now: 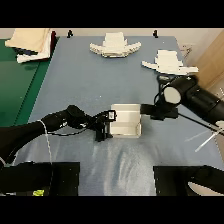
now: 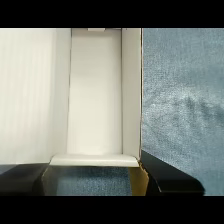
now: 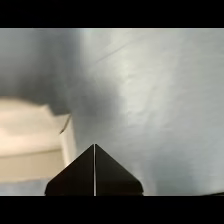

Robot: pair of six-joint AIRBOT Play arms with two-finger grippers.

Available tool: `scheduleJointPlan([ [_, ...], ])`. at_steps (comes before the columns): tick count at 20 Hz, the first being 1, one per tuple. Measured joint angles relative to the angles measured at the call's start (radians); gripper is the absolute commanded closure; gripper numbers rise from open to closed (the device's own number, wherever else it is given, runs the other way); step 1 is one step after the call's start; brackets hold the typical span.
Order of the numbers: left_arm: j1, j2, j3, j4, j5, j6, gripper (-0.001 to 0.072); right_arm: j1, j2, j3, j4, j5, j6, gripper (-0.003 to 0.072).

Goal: Fold the box.

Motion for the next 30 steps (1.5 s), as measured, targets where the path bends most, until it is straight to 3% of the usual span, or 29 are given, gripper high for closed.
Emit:
scheduleJointPlan([
  [4, 0.000, 0.000, 0.000, 0.000, 0.000, 0.000, 0.0347, -0.227, -0.059, 0.000, 0.097, -0.069, -0.232, 0.0683],
  [9, 0.000, 0.000, 0.000, 0.000, 0.000, 0.000, 0.0347, -0.436, -0.275, 0.008, 0.564, -0.177, -0.632, 0.0683],
  [12, 0.000, 0.000, 0.000, 0.000, 0.000, 0.000, 0.0347, -0.497, -0.425, 0.031, 0.916, -0.109, -0.875, 0.0683],
  [16, 0.000, 0.000, 0.000, 0.000, 0.000, 0.000, 0.0347, -0.518, -0.517, 0.045, 1.184, 0.027, -1.067, 0.0683],
  [19, 0.000, 0.000, 0.000, 0.000, 0.000, 0.000, 0.0347, -0.504, -0.507, 0.045, 1.239, 0.113, -1.148, 0.0683],
  [23, 0.000, 0.000, 0.000, 0.000, 0.000, 0.000, 0.0347, -0.428, -0.426, 0.008, 1.165, 0.156, -1.206, 0.0683],
  [30, 0.000, 0.000, 0.000, 0.000, 0.000, 0.000, 0.0347, -0.278, -0.248, -0.096, 0.962, 0.012, -1.281, 0.0683],
])
